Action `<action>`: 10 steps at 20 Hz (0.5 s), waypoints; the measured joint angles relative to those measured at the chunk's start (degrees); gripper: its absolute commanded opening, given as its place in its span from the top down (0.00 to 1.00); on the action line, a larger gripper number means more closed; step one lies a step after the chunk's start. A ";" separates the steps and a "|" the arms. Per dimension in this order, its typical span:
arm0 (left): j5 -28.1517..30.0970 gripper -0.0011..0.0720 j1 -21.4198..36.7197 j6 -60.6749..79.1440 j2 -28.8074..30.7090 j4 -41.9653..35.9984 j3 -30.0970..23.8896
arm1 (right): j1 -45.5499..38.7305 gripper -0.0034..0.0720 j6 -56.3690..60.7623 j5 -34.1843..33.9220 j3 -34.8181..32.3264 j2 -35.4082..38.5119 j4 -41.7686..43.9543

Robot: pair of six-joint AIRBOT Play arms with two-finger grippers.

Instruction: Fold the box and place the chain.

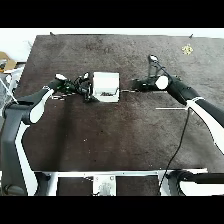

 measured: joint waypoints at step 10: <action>0.00 0.52 -0.02 0.00 0.00 0.02 0.00 | -7.91 0.66 7.37 -14.27 -5.57 -6.54 6.73</action>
